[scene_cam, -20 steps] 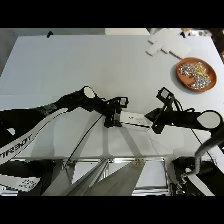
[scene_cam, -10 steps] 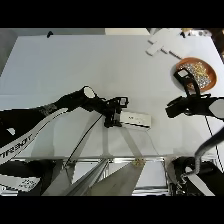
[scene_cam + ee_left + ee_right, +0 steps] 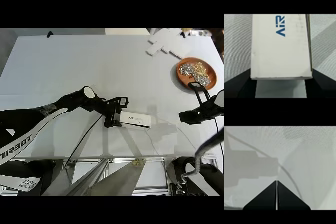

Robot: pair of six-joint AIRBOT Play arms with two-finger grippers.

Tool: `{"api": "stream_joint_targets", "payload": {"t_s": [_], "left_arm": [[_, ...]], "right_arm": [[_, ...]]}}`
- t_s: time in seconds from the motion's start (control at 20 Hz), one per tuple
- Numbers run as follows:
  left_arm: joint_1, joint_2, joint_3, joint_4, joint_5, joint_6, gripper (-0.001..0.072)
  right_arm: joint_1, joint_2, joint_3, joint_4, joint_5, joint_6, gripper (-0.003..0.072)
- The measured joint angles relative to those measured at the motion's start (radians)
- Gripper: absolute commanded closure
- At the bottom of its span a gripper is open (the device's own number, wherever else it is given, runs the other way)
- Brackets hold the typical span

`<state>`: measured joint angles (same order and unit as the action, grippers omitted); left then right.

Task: Fold the box and place the chain.

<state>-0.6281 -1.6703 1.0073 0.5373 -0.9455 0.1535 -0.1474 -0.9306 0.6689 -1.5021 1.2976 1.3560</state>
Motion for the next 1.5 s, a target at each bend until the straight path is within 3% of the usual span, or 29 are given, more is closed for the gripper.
{"api": "stream_joint_targets", "payload": {"t_s": [0.3, 0.5, 0.7, 0.95, 1.2, 1.5], "left_arm": [[0.025, 0.174, 0.000, 0.068, 0.101, -0.079, 0.0708], [0.116, 0.351, 0.000, 0.174, 0.118, -0.247, 0.0710], [0.226, 0.560, 0.000, 0.432, 0.110, -0.498, 0.0710], [0.390, 0.789, -0.031, 0.804, 0.026, -0.907, 0.0711], [0.624, 0.987, -0.228, 1.061, 0.012, -1.251, 0.0711], [0.902, 1.176, -0.584, 1.156, 0.079, -1.427, 0.0708]], "right_arm": [[-0.014, -0.007, 0.000, 0.060, -0.021, 0.006, 0.0666], [-0.015, -0.007, 0.000, 0.071, -0.024, 0.006, 0.0666], [-0.015, -0.007, 0.000, 0.075, -0.031, 0.005, 0.0666], [-0.015, -0.007, 0.000, 0.097, -0.080, 0.005, 0.0666], [-0.015, -0.007, 0.000, 0.117, -0.117, 0.005, 0.0666], [-0.015, -0.007, 0.000, 0.127, -0.148, 0.005, 0.0666]]}}
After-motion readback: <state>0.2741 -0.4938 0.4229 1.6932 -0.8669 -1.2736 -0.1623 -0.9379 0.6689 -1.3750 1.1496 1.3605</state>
